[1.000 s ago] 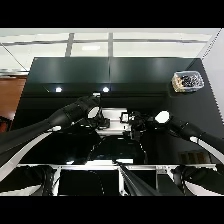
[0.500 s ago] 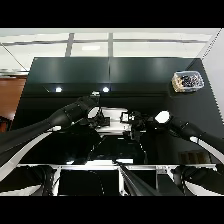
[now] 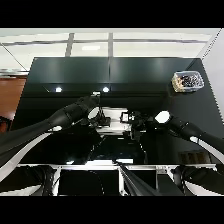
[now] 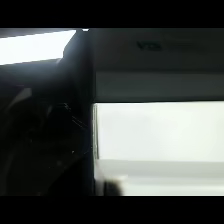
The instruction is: Fold the box and place the chain.
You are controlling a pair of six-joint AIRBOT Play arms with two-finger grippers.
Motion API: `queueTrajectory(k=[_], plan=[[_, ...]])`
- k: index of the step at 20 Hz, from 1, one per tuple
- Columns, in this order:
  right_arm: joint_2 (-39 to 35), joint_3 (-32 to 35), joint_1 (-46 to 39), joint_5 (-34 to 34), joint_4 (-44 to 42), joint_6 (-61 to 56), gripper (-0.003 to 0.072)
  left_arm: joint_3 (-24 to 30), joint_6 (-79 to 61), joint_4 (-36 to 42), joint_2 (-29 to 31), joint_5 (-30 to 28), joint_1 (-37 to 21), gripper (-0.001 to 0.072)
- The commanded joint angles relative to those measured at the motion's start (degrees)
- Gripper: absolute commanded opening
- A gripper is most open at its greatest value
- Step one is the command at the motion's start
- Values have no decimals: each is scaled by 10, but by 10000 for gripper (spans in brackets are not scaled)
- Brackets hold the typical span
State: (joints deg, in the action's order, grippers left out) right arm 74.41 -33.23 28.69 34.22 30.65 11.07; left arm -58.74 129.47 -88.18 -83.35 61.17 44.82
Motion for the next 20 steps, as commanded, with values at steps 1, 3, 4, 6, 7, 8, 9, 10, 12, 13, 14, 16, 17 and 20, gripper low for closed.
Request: queueTrajectory(k=[1,3,4,6,7,8,9,10,12,13,14,16,17,20], plan=[[0,0,0,0,0,1,228,-1,0,2,0,-7,1,23],[0,0,0,0,0,1,228,-1,0,1,0,-5,0,23],[0,0,0,0,0,1,230,-1,0,2,0,-6,0,23],[0,0,0,0,-3,-4,512,-1,0,1,0,-6,0,23],[-2,-1,-1,0,-3,-15,643,-1,0,2,0,-7,0,23],[-7,-1,-1,1,2,-21,646,-1,0,2,0,-6,0,23],[-19,-1,-1,1,10,-27,646,-1,0,2,0,-6,0,23],[-33,-1,-2,1,12,-27,646,-1,0,2,0,-6,0,23],[-58,-1,-8,3,41,-31,645,-1,0,2,0,-7,0,23],[-68,-1,-16,8,61,-40,645,-1,0,2,0,-7,0,23],[-75,-1,-25,15,80,-52,645,-1,0,2,0,-7,0,23],[-78,-1,-39,33,101,-59,645,-1,0,2,0,-7,0,23],[-78,-1,-40,44,113,-59,645,-1,0,2,0,-7,0,23],[-78,-1,-37,45,116,-57,645,-1,0,2,0,-7,0,24]])
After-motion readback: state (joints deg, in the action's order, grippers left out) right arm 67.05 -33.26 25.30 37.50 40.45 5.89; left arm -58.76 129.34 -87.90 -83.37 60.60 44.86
